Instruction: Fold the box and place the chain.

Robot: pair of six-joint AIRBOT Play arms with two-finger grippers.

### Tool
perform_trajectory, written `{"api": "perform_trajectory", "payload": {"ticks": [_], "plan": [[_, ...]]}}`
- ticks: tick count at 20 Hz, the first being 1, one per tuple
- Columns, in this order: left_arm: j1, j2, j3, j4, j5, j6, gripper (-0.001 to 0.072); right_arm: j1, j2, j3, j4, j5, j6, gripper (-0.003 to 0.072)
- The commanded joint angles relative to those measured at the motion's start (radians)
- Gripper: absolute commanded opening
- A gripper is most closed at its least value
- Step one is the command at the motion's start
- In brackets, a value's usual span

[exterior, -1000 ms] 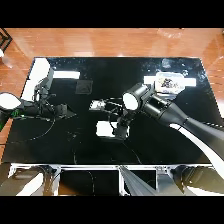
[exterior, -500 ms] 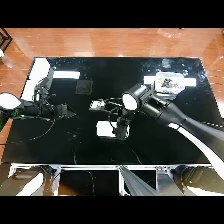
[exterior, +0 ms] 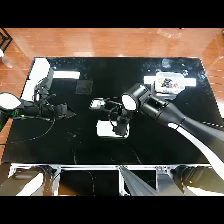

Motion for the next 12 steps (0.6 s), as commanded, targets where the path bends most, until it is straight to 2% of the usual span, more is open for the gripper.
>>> {"api": "perform_trajectory", "payload": {"ticks": [1, 12], "plan": [[0.001, 0.000, 0.000, 0.000, 0.002, 0.000, 0.0635, 0.001, -0.001, 0.000, -0.008, -0.028, 0.005, 0.0706], [0.001, 0.000, 0.000, 0.027, 0.002, 0.001, 0.0635, 0.001, -0.041, 0.000, -0.028, -0.062, 0.003, 0.0705]]}}
